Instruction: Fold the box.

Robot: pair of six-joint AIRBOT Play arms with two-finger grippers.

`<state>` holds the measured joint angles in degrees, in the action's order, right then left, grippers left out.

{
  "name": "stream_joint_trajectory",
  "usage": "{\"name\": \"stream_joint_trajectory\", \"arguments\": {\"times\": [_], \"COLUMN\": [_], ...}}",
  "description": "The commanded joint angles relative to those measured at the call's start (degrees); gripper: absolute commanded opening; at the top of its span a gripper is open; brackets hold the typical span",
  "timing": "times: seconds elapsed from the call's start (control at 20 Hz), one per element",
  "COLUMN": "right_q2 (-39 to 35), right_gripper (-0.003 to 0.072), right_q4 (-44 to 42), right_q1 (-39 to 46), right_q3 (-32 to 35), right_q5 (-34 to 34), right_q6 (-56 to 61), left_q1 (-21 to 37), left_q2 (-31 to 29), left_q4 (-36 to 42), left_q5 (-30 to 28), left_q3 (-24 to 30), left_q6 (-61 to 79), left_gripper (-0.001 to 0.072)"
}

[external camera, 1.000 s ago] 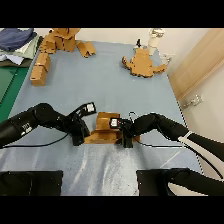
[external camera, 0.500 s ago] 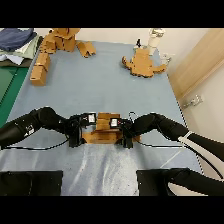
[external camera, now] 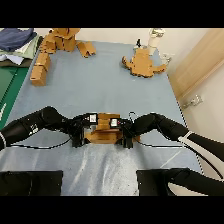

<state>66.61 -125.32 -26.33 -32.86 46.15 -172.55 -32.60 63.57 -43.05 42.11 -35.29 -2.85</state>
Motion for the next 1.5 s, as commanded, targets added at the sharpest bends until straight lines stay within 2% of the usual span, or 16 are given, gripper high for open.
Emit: {"name": "stream_joint_trajectory", "arguments": {"times": [0.0, 0.05, 0.1, 0.15, 0.25, 0.3, 0.35, 0.45, 0.5, 0.55, 1.05, 1.45], "right_q2": [0.0, 0.0, 0.0, 0.0, 0.0, 0.0, 0.0, 0.0, 0.0, 0.0, 0.0, 0.0], "right_gripper": [0.0502, 0.0502, 0.0502, 0.0502, 0.0502, 0.0502, 0.0502, 0.0502, 0.0502, 0.0502, 0.0502, 0.0502], "right_q4": [0.0, 0.0, 0.0, 0.0, 0.0, 0.0, 0.0, 0.0, 0.0, 0.0, 0.0, 0.0], "right_q1": [0.0, 0.0, 0.0, 0.0, 0.0, 0.0, 0.0, 0.0, 0.0, 0.0, 0.0, 0.0], "right_q3": [0.0, 0.0, 0.0, 0.0, 0.0, 0.0, 0.0, 0.0, 0.0, 0.0, 0.0, 0.0], "right_q5": [0.0, 0.0, 0.0, 0.0, 0.0, 0.0, 0.0, 0.0, 0.0, 0.0, 0.0, 0.0], "right_q6": [0.0, 0.0, 0.0, 0.0, 0.0, 0.0, 0.0, 0.0, 0.0, 0.0, 0.0, 0.0], "left_q1": [-0.6, -1.0, -1.4, -1.9, -2.6, -2.8, -2.8, -2.8, -2.8, -2.8, -5.7, -5.6], "left_q2": [0.3, 0.4, 0.4, 0.7, 1.8, 2.4, 2.8, 2.9, 2.9, 2.9, 2.9, 3.1], "left_q4": [1.9, 1.9, 1.9, 1.9, 1.9, 1.8, 1.2, 1.1, 1.1, 1.1, 3.5, 7.5], "left_q5": [0.1, 0.1, 0.1, -0.2, -1.5, -2.6, -3.2, -3.9, -4.7, -5.6, -6.0, -6.6], "left_q3": [0.0, 0.0, 0.0, 0.0, 0.0, 0.0, 0.0, 0.0, 0.0, 0.0, 0.0, 0.0], "left_q6": [0.5, 0.5, 0.5, 0.5, 0.5, 0.5, 0.6, 0.7, 0.8, 0.8, 0.7, 3.4], "left_gripper": [0.0701, 0.0615, 0.0479, 0.0405, 0.0402, 0.0326, 0.0167, 0.0152, 0.0068, 0.0042, 0.0043, 0.0044]}}
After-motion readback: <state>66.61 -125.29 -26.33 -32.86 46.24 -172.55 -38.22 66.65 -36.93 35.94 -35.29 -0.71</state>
